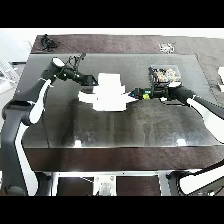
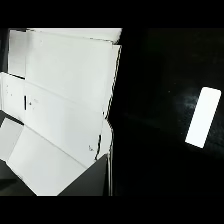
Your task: Fold the box and place the chain.
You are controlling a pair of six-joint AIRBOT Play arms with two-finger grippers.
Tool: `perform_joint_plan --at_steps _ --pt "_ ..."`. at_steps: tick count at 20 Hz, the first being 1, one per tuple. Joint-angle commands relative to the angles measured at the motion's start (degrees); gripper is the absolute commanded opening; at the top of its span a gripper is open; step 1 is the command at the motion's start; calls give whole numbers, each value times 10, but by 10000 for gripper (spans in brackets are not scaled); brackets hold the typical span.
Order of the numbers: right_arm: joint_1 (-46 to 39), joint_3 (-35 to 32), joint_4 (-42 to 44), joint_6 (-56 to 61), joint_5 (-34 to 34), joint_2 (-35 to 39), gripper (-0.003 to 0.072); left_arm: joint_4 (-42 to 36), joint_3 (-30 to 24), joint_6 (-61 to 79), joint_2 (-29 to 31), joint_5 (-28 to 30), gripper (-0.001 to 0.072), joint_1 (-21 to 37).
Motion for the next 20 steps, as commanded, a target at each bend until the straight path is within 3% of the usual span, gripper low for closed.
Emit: perform_joint_plan --at_steps 1,6,11,18,19,20 --pt "0 0 -1 0 0 0 4 -8 0 4 -11 -1 531 -1" --pt "0 0 -1 0 0 0 4 -13 0 10 -16 -3 531 -1" --pt "0 0 -1 -4 0 0 4 -80 1 31 -33 -25 531 -1" --pt "0 0 -1 -4 0 0 4 -85 1 51 -37 -37 527 -22" --pt "0 0 -1 -4 0 0 4 -86 1 59 -37 -35 470 -24" --pt "0 0 -1 -4 0 0 4 -87 2 59 -37 -32 470 -25"
